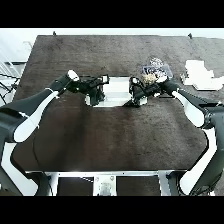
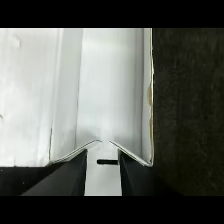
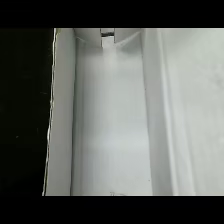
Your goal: Fold the box and place the chain.
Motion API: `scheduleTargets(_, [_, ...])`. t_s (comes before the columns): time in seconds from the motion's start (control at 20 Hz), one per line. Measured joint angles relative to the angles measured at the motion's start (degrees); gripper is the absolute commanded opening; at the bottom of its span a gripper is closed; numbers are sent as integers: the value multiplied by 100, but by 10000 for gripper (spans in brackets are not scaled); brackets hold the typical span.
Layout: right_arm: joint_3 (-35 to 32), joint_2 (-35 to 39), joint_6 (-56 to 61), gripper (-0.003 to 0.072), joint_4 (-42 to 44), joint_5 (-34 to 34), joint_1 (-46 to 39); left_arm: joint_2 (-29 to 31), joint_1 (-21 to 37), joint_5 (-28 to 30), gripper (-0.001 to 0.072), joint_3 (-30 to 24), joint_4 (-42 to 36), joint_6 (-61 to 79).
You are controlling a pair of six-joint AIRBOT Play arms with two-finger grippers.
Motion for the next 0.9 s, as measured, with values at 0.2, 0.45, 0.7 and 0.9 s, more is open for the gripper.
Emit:
scheduleTargets(0.2, [0, 2, 0, 580, 2, 2, 0, -68, -2, 31, 253, 0, -398, 260])
scheduleTargets(0.45, [0, 2, 0, 580, 0, -2, 0, -133, -4, 94, 440, 0, -584, 356])
scheduleTargets(0.7, [0, 2, 0, 580, 0, 0, 0, -208, -4, 98, 495, -4, -610, 387])
scheduleTargets(0.9, [0, 2, -2, 580, 2, 0, 2, -223, -9, 68, 642, -4, -619, 393])
